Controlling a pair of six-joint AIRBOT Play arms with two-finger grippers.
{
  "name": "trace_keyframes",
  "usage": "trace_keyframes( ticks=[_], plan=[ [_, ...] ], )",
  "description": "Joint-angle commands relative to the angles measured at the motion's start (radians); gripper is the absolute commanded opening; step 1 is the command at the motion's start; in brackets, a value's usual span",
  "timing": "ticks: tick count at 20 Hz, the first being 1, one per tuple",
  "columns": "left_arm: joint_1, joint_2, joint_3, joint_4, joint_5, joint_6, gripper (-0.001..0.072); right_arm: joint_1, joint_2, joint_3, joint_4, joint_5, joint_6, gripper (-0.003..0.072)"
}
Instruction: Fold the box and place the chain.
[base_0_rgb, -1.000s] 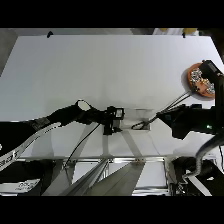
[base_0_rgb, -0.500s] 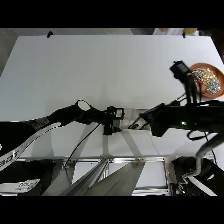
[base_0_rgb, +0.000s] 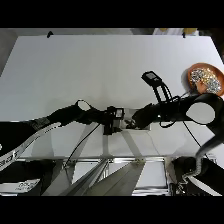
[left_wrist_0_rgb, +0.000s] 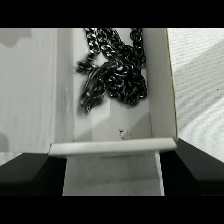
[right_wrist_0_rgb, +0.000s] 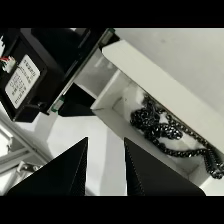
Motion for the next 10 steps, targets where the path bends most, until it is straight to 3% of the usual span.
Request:
trace_keyframes(
  ticks=[1, 2, 4, 6, 10],
  plan=[
    [0.000, 0.001, 0.001, 0.000, 0.000, 0.000, 0.0313, -0.055, -0.015, 0.106, -0.029, 0.077, -0.051, 0.0218],
    [0.000, 0.001, 0.001, 0.000, 0.000, 0.000, 0.0313, -0.092, -0.015, 0.158, -0.067, 0.109, -0.060, 0.0171],
    [0.000, 0.001, 0.001, 0.000, 0.000, 0.000, 0.0313, -0.175, -0.015, 0.202, -0.162, 0.129, -0.055, 0.0151],
    [0.000, 0.001, 0.000, 0.000, 0.000, 0.000, 0.0313, -0.270, -0.030, 0.200, -0.251, 0.160, -0.043, 0.0026],
    [0.000, 0.001, 0.000, 0.000, 0.000, 0.000, 0.0313, -0.463, -0.067, 0.110, -0.318, 0.112, 0.001, 0.0023]
  ],
)
